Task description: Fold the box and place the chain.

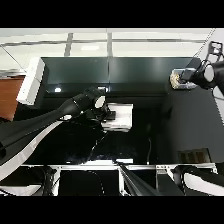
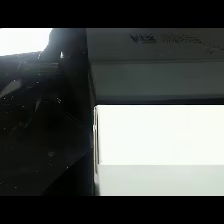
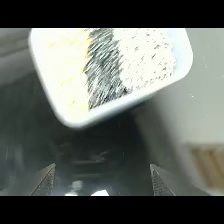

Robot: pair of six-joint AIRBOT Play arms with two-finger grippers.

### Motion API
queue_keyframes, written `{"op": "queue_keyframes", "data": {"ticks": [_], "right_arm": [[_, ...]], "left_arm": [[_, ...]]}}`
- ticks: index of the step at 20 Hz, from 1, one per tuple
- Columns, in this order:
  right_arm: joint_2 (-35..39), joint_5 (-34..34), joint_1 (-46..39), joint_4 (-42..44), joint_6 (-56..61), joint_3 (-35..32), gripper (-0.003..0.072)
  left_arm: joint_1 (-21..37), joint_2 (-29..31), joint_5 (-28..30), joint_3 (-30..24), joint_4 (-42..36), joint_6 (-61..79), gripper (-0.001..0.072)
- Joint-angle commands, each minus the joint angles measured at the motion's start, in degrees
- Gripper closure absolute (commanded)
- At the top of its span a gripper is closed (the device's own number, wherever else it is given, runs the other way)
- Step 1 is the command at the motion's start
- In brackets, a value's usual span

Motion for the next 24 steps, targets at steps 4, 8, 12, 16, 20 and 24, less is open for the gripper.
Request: {"op": "queue_keyframes", "data": {"ticks": [4,8,12,16,20,24], "right_arm": [[-27.45,17.03,-10.75,14.08,4.15,31.95,0.0037],[-36.35,19.98,-11.45,12.96,6.43,43.43,0.0079],[-39.87,21.03,-11.87,11.65,7.28,46.71,0.0079],[-40.87,21.92,-12.17,9.25,7.28,46.71,0.0079],[-41.94,21.22,-12.28,9.57,7.26,46.69,0.0079],[-42.64,18.78,-12.24,11.17,4.48,46.69,0.0079]], "left_arm": [[0.00,-0.02,-0.17,0.04,0.02,0.00,0.0682],[-0.02,-0.02,-0.20,0.04,0.00,0.00,0.0683],[-0.02,-0.02,-0.15,0.04,0.02,0.00,0.0683],[-0.02,-0.02,0.00,0.04,0.02,0.00,0.0682],[-0.02,-0.02,-0.02,0.04,0.02,0.00,0.0683],[-0.02,-0.02,0.00,0.04,0.00,0.00,0.0683]]}}
